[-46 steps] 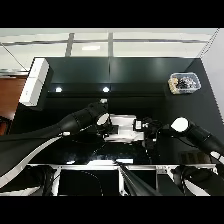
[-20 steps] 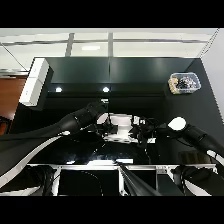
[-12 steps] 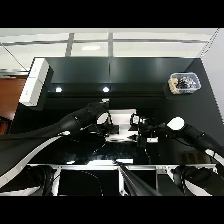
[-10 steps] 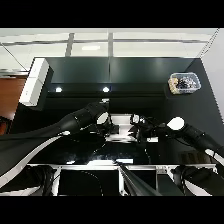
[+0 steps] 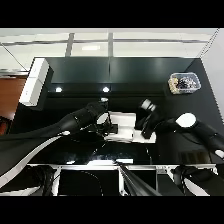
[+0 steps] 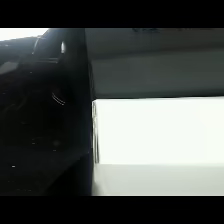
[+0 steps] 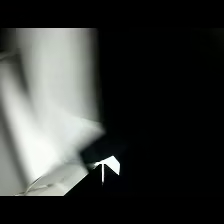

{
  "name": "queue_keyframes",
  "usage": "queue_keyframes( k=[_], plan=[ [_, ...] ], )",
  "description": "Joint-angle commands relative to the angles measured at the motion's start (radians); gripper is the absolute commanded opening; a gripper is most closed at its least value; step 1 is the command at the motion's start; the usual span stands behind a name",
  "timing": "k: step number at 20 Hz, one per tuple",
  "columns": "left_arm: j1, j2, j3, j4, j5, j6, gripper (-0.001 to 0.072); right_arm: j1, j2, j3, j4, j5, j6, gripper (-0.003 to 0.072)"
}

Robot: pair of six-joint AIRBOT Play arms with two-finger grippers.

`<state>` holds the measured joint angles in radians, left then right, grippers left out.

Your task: Fold the box and place the chain.

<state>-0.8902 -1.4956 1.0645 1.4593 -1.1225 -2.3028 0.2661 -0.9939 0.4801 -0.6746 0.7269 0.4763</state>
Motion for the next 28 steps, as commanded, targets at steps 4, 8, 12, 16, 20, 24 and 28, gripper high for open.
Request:
queue_keyframes(
  k=[4,8,12,16,20,24,28],
  plan=[
    [0.000,0.000,0.000,0.022,-0.004,-0.016,0.0026,-0.429,0.039,-0.032,-0.125,0.120,0.827,0.0011],
    [0.000,0.000,0.000,0.023,-0.004,-0.016,0.0026,-0.454,-0.024,-0.111,-0.112,0.231,0.900,0.0011],
    [0.000,0.000,0.000,0.024,-0.005,-0.016,0.0026,-0.357,-0.108,-0.133,0.011,0.316,0.777,0.0012],
    [0.000,0.000,0.000,0.024,-0.005,-0.016,0.0026,-0.262,-0.147,-0.133,0.242,0.324,0.616,0.0012],
    [0.000,0.000,0.000,0.024,-0.005,-0.016,0.0026,-0.254,-0.149,-0.075,0.307,0.450,0.503,0.0116],
    [0.000,0.000,0.000,0.024,-0.005,-0.016,0.0026,-0.252,-0.149,-0.006,0.253,0.491,0.523,0.0553],
    [0.000,0.000,0.000,0.024,-0.005,-0.016,0.0026,-0.192,-0.149,-0.004,0.229,0.441,0.601,0.0548]
  ],
)
